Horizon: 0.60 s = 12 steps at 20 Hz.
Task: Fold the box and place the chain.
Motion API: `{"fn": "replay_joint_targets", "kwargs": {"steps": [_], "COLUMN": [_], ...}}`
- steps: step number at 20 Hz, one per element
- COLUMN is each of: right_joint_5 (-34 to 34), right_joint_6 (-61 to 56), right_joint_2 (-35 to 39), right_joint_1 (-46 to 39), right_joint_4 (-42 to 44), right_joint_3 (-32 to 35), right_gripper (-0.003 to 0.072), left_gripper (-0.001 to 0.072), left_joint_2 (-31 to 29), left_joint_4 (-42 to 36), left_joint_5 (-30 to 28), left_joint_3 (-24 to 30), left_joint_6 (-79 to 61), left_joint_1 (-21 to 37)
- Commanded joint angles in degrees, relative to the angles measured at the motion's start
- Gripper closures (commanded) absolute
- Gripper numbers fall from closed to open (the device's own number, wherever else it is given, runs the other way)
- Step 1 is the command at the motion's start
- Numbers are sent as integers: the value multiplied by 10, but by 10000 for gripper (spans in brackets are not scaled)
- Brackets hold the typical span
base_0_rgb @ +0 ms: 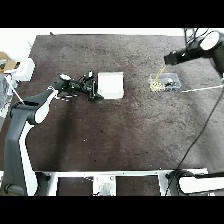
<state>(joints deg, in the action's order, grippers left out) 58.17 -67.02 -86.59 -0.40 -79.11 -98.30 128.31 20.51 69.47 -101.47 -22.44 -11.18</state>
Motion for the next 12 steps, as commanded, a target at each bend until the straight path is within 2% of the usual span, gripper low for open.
{"fn": "replay_joint_targets", "kwargs": {"steps": [1,5,8,12], "right_joint_5": [-84,-208,-294,-316], "right_joint_6": [0,0,0,13], "right_joint_2": [97,178,200,195], "right_joint_1": [41,114,167,226], "right_joint_4": [-1,-38,-45,-46], "right_joint_3": [0,0,0,0], "right_gripper": [686,686,686,686], "left_gripper": [360,361,360,360], "left_joint_2": [0,0,0,0], "left_joint_4": [0,0,0,0], "left_joint_5": [0,0,0,0], "left_joint_3": [0,0,0,0], "left_joint_6": [0,0,0,0], "left_joint_1": [0,0,0,0]}}
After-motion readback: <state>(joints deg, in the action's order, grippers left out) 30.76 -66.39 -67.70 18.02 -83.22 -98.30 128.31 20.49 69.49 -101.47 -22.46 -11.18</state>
